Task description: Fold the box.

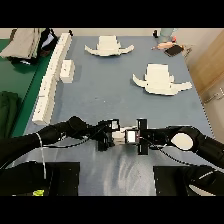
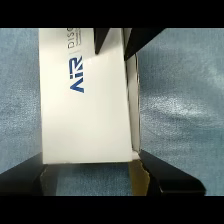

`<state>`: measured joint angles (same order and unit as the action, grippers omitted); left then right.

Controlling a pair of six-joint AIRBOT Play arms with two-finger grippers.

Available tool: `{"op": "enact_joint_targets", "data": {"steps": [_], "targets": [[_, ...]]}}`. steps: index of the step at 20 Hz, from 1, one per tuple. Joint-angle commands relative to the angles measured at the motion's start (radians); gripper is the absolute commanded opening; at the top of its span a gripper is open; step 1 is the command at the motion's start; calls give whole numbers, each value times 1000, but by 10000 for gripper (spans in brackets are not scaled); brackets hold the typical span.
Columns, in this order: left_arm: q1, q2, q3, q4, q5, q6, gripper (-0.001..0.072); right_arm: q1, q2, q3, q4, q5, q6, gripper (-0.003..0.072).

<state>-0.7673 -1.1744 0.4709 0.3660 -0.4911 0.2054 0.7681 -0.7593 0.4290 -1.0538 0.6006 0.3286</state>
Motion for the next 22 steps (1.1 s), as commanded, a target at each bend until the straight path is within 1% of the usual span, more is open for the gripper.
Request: {"op": "enact_joint_targets", "data": {"steps": [1, 10, 11, 12, 13, 17, 18, 19, 20, 21, 22], "targets": [[0, 0, 0, 0, 2, -1, 597, 1, -11, 0, 15, 2, 3, 159], [0, 0, 0, 0, 2, -1, 596, 1, -28, -6, 22, 19, 3, 161], [0, 0, 0, 0, 2, -1, 596, 1, -24, -5, 21, 19, 4, 177], [0, 0, 0, 0, 2, -1, 596, 1, -15, -4, 22, 13, 3, 328], [0, 0, 0, 0, 2, -1, 596, 1, -3, -4, 21, 1, 4, 415], [0, 0, 0, 0, 2, -1, 596, 0, 62, -4, 22, -11, 22, 412], [0, 0, 0, 0, 2, -1, 596, 0, 76, -4, 22, -11, 82, 400], [0, 0, 0, 0, 2, -1, 596, 0, 85, -4, 22, -9, 171, 287], [0, 0, 0, 0, 2, -1, 596, 0, 90, -5, 22, -8, 298, 56], [0, 0, 0, 0, 2, -1, 597, 0, 87, -5, 23, -16, 427, 3], [0, 0, 0, 0, 2, -1, 596, 0, 85, -11, 23, -30, 539, 2]]}}
